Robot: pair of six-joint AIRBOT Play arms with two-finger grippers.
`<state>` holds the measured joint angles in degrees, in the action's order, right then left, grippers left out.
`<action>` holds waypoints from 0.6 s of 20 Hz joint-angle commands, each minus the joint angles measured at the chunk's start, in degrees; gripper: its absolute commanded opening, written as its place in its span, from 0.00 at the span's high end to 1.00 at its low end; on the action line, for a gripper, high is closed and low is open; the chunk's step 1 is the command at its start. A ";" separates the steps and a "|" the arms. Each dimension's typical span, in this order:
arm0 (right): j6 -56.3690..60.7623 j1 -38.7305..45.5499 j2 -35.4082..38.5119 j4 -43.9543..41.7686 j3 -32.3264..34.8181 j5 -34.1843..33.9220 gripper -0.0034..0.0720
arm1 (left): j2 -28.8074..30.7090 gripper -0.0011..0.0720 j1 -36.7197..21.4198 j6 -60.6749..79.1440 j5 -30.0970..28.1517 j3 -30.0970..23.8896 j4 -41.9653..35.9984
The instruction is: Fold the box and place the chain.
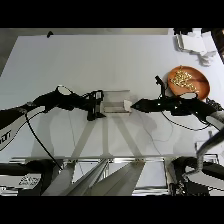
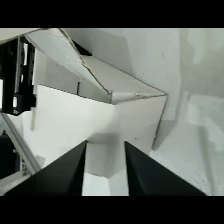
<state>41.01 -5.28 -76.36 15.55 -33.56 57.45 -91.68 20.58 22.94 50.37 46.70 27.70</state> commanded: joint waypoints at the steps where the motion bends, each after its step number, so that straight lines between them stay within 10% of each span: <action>1: 0.59 -1.16 0.90 -0.96 0.00 0.33 0.45 | -0.02 0.83 0.00 0.00 0.02 -0.02 0.02; 3: 0.57 -3.23 0.94 -0.44 0.00 -1.27 0.28 | -0.02 0.83 0.00 0.00 0.00 -0.02 0.02; 12: 10.38 -12.41 0.94 9.05 -1.49 -16.94 0.28 | -0.02 0.83 0.00 0.00 0.00 -0.02 0.02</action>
<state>46.11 -15.44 -75.46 20.69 -34.26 46.00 -91.68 20.58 22.94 50.37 46.70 27.73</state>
